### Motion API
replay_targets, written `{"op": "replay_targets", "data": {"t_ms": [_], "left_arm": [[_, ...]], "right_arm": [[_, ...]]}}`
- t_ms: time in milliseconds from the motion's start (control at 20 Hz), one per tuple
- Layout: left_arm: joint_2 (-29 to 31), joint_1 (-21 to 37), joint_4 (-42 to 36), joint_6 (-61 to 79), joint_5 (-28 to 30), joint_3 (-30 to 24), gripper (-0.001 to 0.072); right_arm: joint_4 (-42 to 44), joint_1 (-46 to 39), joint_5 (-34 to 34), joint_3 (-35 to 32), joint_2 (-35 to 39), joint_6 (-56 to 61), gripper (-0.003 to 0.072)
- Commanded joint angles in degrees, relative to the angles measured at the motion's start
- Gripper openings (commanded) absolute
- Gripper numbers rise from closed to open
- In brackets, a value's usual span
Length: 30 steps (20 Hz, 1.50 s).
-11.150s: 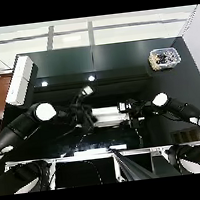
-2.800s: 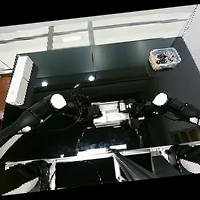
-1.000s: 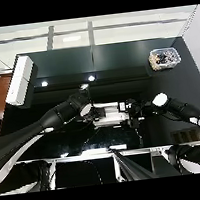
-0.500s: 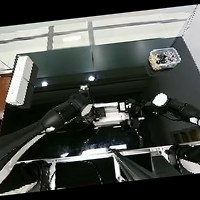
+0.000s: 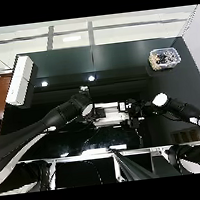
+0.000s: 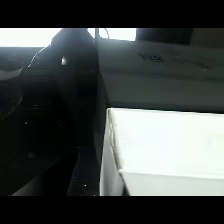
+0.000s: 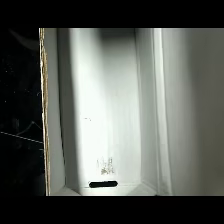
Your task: Fold the box and place the chain.
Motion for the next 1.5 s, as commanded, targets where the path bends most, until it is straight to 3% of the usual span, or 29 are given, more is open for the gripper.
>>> {"op": "replay_targets", "data": {"t_ms": [0,800,1000,1250,1300,1350,1400,1450], "left_arm": [[-0.1,0.0,-0.1,0.0,-0.8,0.2,0.0275],[-2.7,-1.8,1.0,0.0,-0.6,3.0,0.0271],[-2.7,-1.8,1.1,0.0,-0.9,3.0,0.0028],[-2.7,-1.8,1.1,0.0,-1.0,3.3,0.0031],[-2.7,-1.8,1.1,0.0,-0.9,3.5,0.0109],[-2.7,-1.8,1.1,0.0,-0.9,3.7,0.0306],[-2.7,-1.7,1.1,0.0,-1.0,3.8,0.0422],[-2.7,-1.7,1.1,0.0,-1.1,3.8,0.0422]], "right_arm": [[0.0,0.0,0.0,0.0,0.0,0.0,0.0192],[0.0,0.0,0.0,0.0,0.0,0.0,0.0192],[0.0,0.0,0.0,0.0,0.0,0.0,0.0192],[0.0,0.0,0.0,0.0,0.0,0.0,0.0192],[0.0,0.0,0.0,0.0,0.0,0.0,0.0192],[0.0,0.0,0.0,0.0,0.0,0.0,0.0192],[0.0,0.0,0.0,0.0,0.0,0.0,0.0192],[0.0,0.0,0.0,0.0,0.0,0.0,0.0192]]}}
